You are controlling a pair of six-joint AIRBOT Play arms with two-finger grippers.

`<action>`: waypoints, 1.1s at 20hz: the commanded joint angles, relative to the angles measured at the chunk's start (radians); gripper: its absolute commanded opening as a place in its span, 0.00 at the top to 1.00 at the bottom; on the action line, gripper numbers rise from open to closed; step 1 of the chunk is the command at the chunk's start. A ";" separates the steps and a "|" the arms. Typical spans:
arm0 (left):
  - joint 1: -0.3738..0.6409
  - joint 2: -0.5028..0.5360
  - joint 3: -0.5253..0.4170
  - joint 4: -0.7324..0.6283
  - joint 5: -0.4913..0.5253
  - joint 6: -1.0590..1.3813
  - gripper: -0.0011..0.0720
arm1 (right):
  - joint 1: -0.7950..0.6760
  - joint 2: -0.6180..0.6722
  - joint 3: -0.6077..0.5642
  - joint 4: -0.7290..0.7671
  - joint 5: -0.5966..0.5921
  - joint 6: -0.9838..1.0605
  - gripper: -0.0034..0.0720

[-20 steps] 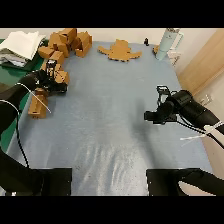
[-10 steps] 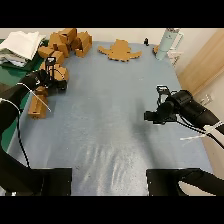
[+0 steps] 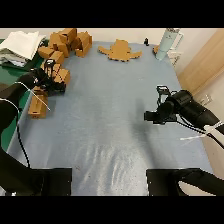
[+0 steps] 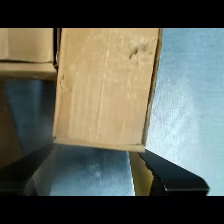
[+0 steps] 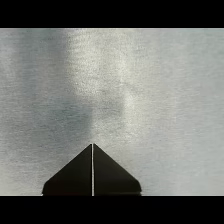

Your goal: Fold the box.

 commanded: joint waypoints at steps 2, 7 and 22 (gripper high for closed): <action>0.003 0.040 0.092 -0.001 -0.210 0.001 0.03 | 0.000 0.000 0.001 0.000 0.000 0.000 0.94; 0.003 0.092 0.228 -0.013 -0.542 -0.058 0.82 | 0.000 0.000 0.001 0.000 0.000 0.000 0.94; -0.459 0.628 -0.339 -0.067 -0.299 -0.065 0.97 | 0.000 0.000 0.001 0.000 0.000 0.000 0.94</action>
